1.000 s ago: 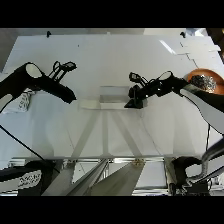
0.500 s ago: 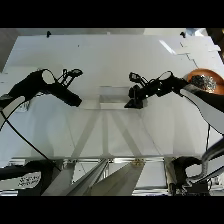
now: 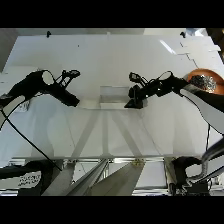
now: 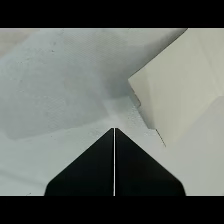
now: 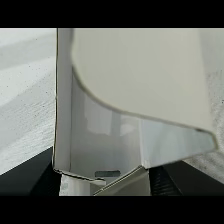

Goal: Fold the box and place the chain.

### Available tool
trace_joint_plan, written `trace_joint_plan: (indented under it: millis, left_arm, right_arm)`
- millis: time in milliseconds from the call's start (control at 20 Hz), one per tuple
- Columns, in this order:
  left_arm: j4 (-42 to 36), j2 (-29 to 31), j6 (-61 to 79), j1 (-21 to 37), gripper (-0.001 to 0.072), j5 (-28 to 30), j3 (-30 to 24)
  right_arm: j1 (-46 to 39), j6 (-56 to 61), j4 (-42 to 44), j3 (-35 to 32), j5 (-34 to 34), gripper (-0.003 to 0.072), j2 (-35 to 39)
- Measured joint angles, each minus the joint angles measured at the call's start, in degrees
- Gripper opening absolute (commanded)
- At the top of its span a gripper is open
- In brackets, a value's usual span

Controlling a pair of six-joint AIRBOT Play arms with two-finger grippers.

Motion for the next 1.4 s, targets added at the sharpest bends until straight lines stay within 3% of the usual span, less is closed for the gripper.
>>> trace_joint_plan:
  millis: [550, 950, 1400]
  left_arm:
    - [-13.9, -1.8, 4.6, -1.9, 0.0008, 0.1, -0.1]
    - [-14.2, 0.7, 6.5, -0.7, 0.0008, -0.6, -0.5]
    - [-24.3, -1.5, 11.2, -1.0, 0.0009, 1.3, -1.9]
  right_arm:
    - [0.1, 0.2, 0.6, 0.0, -0.2, 0.0433, 0.0]
    - [0.0, 0.1, 0.1, 0.0, 0.0, 0.0433, 0.0]
    - [0.0, 0.0, 0.0, 0.0, 0.0, 0.0433, 0.0]
